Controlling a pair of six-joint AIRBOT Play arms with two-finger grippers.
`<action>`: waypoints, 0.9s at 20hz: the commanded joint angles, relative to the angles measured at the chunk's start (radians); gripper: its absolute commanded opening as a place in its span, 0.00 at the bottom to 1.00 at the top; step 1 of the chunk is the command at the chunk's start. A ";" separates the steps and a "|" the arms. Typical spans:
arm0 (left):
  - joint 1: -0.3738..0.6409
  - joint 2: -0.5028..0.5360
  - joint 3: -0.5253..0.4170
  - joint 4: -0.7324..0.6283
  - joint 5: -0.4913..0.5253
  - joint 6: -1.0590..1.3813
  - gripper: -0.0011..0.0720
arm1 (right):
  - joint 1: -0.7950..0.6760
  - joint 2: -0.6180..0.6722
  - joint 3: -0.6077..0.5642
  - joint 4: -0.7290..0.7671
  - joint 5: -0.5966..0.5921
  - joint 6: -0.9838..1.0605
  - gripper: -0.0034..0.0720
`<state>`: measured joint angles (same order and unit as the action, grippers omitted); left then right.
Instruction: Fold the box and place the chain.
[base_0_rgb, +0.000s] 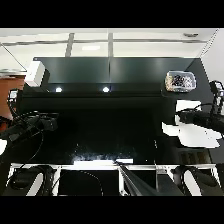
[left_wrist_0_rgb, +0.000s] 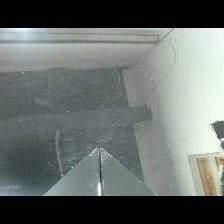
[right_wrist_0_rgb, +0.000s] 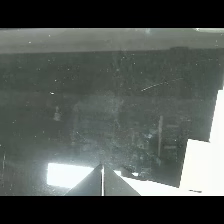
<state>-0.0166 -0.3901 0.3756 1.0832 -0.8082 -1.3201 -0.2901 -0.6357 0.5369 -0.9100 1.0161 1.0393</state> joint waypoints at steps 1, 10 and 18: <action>-0.001 0.000 -0.001 0.000 0.000 0.000 0.05 | -0.001 0.001 0.000 0.000 0.000 0.000 0.06; -0.001 0.000 -0.001 0.000 0.000 0.000 0.05 | -0.001 0.001 0.000 0.000 0.000 0.000 0.06; -0.001 -0.009 -0.002 -0.004 0.277 0.000 0.05 | -0.001 0.001 0.000 0.020 0.000 0.000 0.06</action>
